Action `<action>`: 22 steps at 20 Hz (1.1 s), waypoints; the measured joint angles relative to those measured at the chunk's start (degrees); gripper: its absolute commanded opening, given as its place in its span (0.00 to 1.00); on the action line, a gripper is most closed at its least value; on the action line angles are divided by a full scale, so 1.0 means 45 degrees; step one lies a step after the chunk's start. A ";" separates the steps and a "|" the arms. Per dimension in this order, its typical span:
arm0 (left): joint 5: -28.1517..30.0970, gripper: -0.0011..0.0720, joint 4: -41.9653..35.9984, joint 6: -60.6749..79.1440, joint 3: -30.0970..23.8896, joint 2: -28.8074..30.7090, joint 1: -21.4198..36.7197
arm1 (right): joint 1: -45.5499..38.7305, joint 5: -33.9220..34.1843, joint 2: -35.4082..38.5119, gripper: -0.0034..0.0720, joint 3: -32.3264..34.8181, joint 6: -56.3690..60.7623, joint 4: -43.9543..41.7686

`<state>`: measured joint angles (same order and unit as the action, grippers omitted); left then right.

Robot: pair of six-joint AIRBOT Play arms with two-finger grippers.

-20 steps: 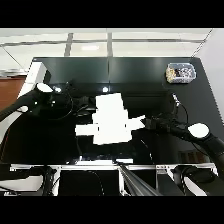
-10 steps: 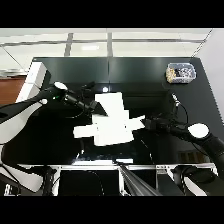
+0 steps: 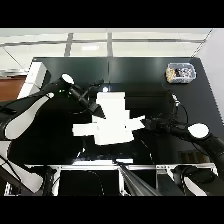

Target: Fold the box and place the chain.

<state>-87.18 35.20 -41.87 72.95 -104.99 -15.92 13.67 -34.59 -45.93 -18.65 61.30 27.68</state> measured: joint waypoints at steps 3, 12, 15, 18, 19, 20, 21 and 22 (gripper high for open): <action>-0.0034 0.05 0.0087 0.0379 0.0175 -0.0019 -0.0015 | 0.0000 0.0000 0.0000 0.36 0.0000 -0.0005 0.0019; -0.0267 0.04 -0.0180 0.0699 -0.0767 0.1064 -0.0219 | -0.1146 -0.1462 0.0019 0.92 -0.2341 -0.0204 0.3614; 0.1579 0.05 -0.0918 0.2079 -0.3094 0.2992 -0.0345 | -0.1583 -0.2822 0.0024 0.92 -0.3793 -0.1598 0.5654; 0.3929 0.05 -0.1268 0.4299 -0.5168 0.4692 -0.0486 | -0.1647 -0.3308 0.0019 0.92 -0.4420 -0.3342 0.6523; 0.4415 0.05 -0.1345 0.5294 -0.5629 0.4998 -0.0529 | -0.1622 -0.3376 0.0024 0.92 -0.4556 -0.3604 0.6538; 0.4755 0.05 -0.1360 0.6154 -0.5926 0.5178 -0.0593 | -0.1564 -0.3487 0.0024 0.92 -0.4643 -0.3672 0.6387; 0.5090 0.05 -0.1477 0.7038 -0.6159 0.5323 -0.0695 | -0.1462 -0.3531 0.0024 0.92 -0.4707 -0.3687 0.6139; 0.5474 0.05 -0.1554 0.7718 -0.6309 0.5401 -0.0845 | -0.1345 -0.3575 0.0024 0.92 -0.4741 -0.3721 0.5926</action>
<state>-62.54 28.21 -7.14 44.56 -80.68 -19.73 7.62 -50.68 -45.82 -39.99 44.56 54.35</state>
